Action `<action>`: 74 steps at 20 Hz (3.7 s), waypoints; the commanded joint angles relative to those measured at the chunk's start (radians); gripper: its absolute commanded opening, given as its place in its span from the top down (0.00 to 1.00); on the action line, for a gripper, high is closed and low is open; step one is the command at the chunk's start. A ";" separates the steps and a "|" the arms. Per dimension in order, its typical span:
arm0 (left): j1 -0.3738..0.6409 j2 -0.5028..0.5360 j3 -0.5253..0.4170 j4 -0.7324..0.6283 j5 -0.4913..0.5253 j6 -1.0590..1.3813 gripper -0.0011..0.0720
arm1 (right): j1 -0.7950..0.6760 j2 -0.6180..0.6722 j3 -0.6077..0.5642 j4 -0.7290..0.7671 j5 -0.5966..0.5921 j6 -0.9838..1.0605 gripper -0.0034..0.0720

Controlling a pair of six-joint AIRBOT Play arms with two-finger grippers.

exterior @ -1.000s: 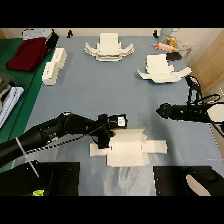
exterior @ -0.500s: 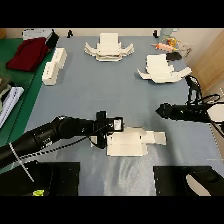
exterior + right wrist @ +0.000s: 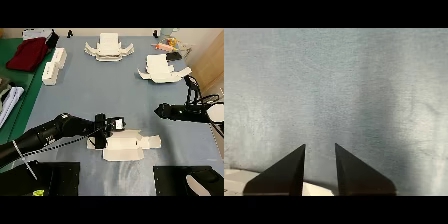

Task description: Fold the box.

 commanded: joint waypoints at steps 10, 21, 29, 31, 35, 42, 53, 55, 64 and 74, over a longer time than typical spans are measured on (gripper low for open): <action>-0.001 -0.033 0.046 0.048 -0.019 -0.120 0.97 | 0.005 0.000 0.000 0.001 -0.008 -0.018 0.58; -0.037 -0.037 0.040 0.058 0.032 -0.078 0.97 | 0.005 0.000 0.000 0.002 -0.008 -0.018 0.58; -0.037 -0.102 0.040 0.058 -0.025 -0.105 0.97 | 0.005 0.000 0.000 0.003 -0.005 -0.018 0.58; -0.038 -0.102 0.040 0.058 -0.027 -0.105 0.97 | 0.005 0.000 0.000 0.003 -0.005 -0.018 0.58; -0.038 -0.060 0.040 0.058 0.036 -0.103 0.97 | 0.005 0.000 0.000 0.003 -0.005 -0.018 0.58; -0.045 0.018 0.016 0.069 0.157 -0.059 0.97 | 0.005 0.001 0.000 0.003 -0.005 -0.018 0.58; -0.119 -0.079 -0.016 0.074 0.175 -0.103 0.97 | 0.005 0.001 0.000 0.019 0.004 -0.018 0.58; -0.119 -0.079 -0.016 0.074 0.173 -0.105 0.97 | 0.005 0.001 0.000 0.021 0.004 -0.018 0.58; -0.074 -0.079 0.051 0.081 0.041 -0.182 0.96 | 0.005 0.001 0.000 0.024 0.021 -0.018 0.66; -0.034 -0.079 0.087 0.081 -0.024 -0.183 0.96 | 0.005 0.001 0.000 0.024 0.051 -0.019 0.76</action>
